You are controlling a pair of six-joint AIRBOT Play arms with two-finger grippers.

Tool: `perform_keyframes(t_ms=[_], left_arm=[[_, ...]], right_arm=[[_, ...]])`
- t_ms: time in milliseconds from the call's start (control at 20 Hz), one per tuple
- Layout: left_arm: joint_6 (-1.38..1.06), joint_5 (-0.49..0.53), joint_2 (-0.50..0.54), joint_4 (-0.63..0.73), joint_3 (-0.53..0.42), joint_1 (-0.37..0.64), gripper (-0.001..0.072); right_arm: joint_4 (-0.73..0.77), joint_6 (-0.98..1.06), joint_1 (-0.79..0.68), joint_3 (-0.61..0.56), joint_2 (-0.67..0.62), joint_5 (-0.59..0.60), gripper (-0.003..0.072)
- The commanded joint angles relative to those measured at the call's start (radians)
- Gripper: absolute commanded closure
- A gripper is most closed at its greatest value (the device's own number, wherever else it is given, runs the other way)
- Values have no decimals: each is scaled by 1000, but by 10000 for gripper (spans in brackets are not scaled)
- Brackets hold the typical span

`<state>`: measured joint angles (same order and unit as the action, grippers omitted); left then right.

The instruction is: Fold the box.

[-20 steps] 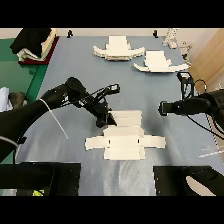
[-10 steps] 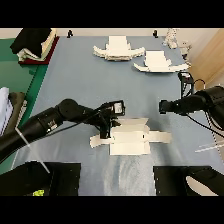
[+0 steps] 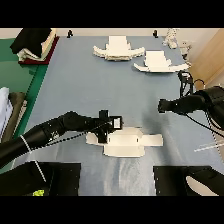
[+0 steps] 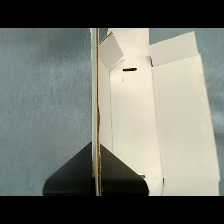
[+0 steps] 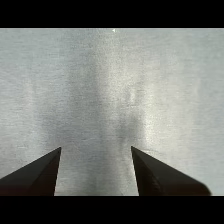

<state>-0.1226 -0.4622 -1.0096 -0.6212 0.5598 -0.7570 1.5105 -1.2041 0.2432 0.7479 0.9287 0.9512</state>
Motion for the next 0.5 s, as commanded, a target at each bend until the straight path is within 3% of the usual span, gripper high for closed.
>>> perform_keyframes(t_ms=[0, 450], left_arm=[[-46, 9, -37, 0, -5, -2, 695], [19, -70, -38, 0, -5, -2, 695]], right_arm=[[1, 10, 0, 1, 1, -3, 31], [23, 10, 0, 1, 1, -4, 31]])
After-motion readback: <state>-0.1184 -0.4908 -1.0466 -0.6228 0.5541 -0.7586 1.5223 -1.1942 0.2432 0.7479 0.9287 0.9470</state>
